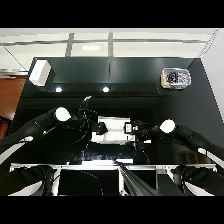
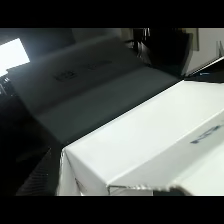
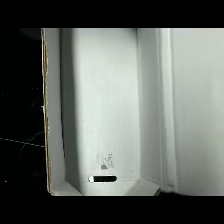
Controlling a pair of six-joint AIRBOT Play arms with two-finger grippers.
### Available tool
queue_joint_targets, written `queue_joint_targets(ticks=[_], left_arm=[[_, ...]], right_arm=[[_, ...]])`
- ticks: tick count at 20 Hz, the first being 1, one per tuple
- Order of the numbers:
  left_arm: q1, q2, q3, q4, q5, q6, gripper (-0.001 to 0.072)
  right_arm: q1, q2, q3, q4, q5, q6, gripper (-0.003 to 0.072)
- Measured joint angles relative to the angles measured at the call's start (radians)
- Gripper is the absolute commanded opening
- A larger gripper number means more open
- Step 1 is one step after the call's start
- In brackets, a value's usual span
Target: Fold the box and place the chain.
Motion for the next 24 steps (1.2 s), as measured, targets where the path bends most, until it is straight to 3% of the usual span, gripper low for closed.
queue_joint_targets(ticks=[5, 11, 12, 13, 14, 15, 18, 20, 24], left_arm=[[0.037, 0.001, 0.051, 0.011, -0.055, -0.007, 0.0713], [0.240, 0.087, 0.100, 0.042, -0.295, 0.036, 0.0712], [0.294, 0.117, 0.103, 0.058, -0.338, 0.043, 0.0675], [0.351, 0.148, 0.105, 0.078, -0.375, 0.049, 0.0512], [0.417, 0.181, 0.105, 0.101, -0.418, 0.058, 0.0233], [0.480, 0.209, 0.104, 0.122, -0.447, 0.066, 0.0036], [0.675, 0.268, 0.058, 0.153, -0.488, 0.081, 0.0026], [0.761, 0.278, -0.024, 0.137, -0.492, 0.086, 0.0025], [0.795, 0.258, -0.247, 0.022, -0.462, 0.132, 0.0025]], right_arm=[[0.000, 0.000, 0.000, 0.002, 0.000, 0.002, 0.0461], [0.000, 0.000, 0.000, 0.000, 0.000, 0.000, 0.0461], [0.000, 0.000, 0.000, 0.000, 0.000, 0.000, 0.0462], [0.000, 0.000, 0.000, 0.000, 0.000, 0.000, 0.0461], [0.000, 0.000, 0.000, 0.000, 0.000, 0.000, 0.0462], [0.000, 0.000, 0.000, 0.000, 0.000, 0.000, 0.0461], [0.000, 0.000, 0.000, 0.000, 0.000, 0.000, 0.0461], [0.000, 0.000, 0.000, 0.000, 0.000, 0.000, 0.0461], [0.000, 0.000, 0.000, 0.000, 0.000, 0.000, 0.0462]])
